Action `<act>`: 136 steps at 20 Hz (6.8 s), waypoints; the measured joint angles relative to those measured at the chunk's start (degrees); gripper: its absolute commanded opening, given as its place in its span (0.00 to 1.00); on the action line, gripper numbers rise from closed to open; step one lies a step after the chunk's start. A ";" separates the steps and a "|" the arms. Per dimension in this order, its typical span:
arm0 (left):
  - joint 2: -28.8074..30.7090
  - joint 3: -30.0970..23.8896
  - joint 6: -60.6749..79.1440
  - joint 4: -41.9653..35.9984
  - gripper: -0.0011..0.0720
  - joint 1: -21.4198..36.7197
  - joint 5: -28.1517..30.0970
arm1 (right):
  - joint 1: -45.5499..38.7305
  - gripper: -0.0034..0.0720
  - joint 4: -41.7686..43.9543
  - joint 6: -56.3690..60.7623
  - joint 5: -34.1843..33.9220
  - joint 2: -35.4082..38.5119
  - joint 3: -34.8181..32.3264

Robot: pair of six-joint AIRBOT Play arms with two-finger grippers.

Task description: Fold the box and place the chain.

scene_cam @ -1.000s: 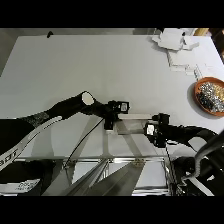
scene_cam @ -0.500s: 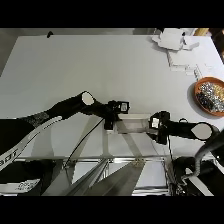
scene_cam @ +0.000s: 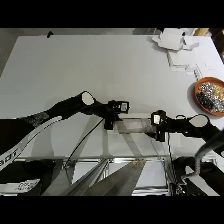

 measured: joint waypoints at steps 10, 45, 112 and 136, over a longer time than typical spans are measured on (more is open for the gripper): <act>0.00 0.02 0.07 0.04 0.03 0.00 -0.20 | 1.84 0.64 2.60 -3.93 0.22 -5.44 0.07; 9.66 -0.04 -13.70 13.94 0.49 4.28 -6.73 | 1.99 0.65 2.23 -4.33 -0.98 -7.21 0.02; 11.58 -6.34 -22.43 24.70 0.56 -3.50 2.43 | 1.97 0.65 2.21 -4.37 -0.98 -7.21 0.02; 7.39 -6.58 -8.81 7.58 0.37 -7.85 6.38 | 1.97 0.65 2.21 -4.39 -0.94 -7.21 0.02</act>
